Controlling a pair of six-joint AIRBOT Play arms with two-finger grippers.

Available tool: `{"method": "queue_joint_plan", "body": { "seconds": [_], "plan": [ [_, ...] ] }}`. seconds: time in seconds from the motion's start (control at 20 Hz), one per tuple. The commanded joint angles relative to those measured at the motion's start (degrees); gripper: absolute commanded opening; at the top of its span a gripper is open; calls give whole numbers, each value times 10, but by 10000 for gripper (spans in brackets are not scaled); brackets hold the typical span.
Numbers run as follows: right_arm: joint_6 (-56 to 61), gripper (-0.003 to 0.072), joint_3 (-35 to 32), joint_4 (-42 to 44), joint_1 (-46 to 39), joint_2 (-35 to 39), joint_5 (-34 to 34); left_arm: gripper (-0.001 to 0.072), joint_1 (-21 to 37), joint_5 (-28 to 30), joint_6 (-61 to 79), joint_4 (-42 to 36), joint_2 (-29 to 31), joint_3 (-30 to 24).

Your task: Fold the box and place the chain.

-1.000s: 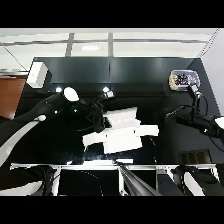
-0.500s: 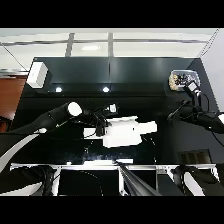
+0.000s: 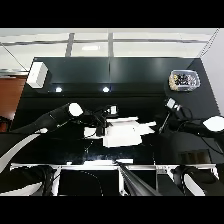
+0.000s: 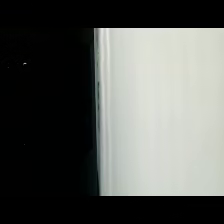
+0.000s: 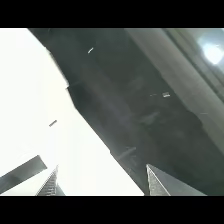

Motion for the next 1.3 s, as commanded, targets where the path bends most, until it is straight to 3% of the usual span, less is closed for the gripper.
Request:
{"method": "queue_joint_plan", "body": {
  "seconds": [0.0, 0.35, 0.6, 0.75, 1.1, 1.25],
  "plan": [
    [-19, 637, -21, -55, 52, -7, -16, 23, 0, 0, 2, 1, 0, 6],
    [-50, 637, -35, -83, 129, -21, -56, 24, 0, 0, 2, 1, 0, 6],
    [-90, 637, -35, -52, 205, -67, -51, 24, 0, 0, 2, 1, 0, 6],
    [-95, 637, -35, -48, 246, -73, -82, 24, 0, 0, 2, 1, 0, 6],
    [-94, 637, -34, 42, 255, -73, -153, 24, 0, -1, 2, 1, 0, 6],
    [-94, 637, -19, 33, 250, -73, -150, 24, 0, -1, 2, 1, 0, 6]
  ]
}}
